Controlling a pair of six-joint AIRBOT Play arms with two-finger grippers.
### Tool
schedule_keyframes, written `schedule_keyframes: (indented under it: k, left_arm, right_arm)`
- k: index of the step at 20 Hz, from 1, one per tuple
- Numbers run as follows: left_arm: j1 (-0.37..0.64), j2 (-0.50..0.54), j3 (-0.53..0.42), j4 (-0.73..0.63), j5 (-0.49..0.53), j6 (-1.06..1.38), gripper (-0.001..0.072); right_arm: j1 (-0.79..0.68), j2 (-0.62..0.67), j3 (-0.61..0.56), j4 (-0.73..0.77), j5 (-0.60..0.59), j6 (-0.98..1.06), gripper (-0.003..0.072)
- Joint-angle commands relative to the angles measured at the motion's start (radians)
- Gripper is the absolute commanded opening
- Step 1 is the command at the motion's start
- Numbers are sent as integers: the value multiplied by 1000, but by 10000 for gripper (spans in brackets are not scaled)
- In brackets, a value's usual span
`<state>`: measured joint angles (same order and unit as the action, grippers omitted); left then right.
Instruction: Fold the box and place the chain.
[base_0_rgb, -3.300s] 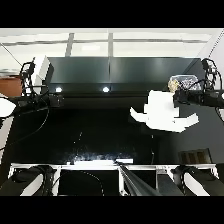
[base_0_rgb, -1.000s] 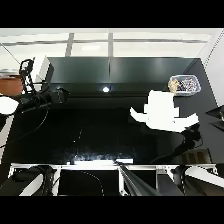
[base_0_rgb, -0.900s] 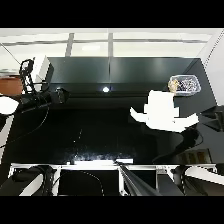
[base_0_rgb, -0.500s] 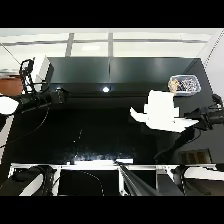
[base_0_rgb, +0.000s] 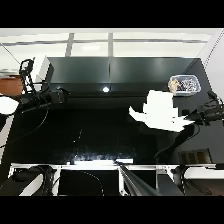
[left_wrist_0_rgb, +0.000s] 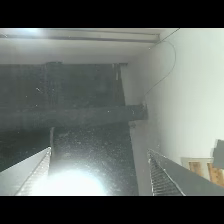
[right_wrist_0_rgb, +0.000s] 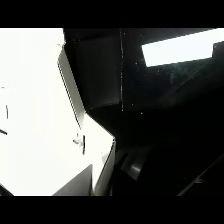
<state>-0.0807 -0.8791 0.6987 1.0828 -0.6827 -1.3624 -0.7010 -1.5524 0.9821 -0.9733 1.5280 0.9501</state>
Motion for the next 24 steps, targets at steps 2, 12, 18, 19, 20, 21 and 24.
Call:
schedule_keyframes:
  k: [2, 12, 18, 19, 20, 21, 24]
  left_arm:
    - [0, -1, 0, 0, 3, 0, 705]
    - [0, 0, 0, -4, -45, 0, 705]
    - [0, -1, -1, -31, -75, 0, 705]
    - [0, -1, -1, -52, -87, 1, 706]
    - [-1, -1, -2, -73, -97, 1, 706]
    - [-5, -1, -2, -76, -100, 1, 706]
    - [-20, -9, -2, -89, -101, 1, 706]
  right_arm:
    - [3, -3, 2, 11, 64, -53, 39]
    - [222, 182, -61, 305, -11, -69, 39]
    - [605, 454, -225, 359, -435, -68, 39]
    - [667, 507, -270, 364, -515, -68, 39]
    - [728, 557, -315, 365, -586, -68, 39]
    - [779, 602, -359, 365, -647, -68, 39]
    - [917, 704, -496, 385, -799, -60, 39]
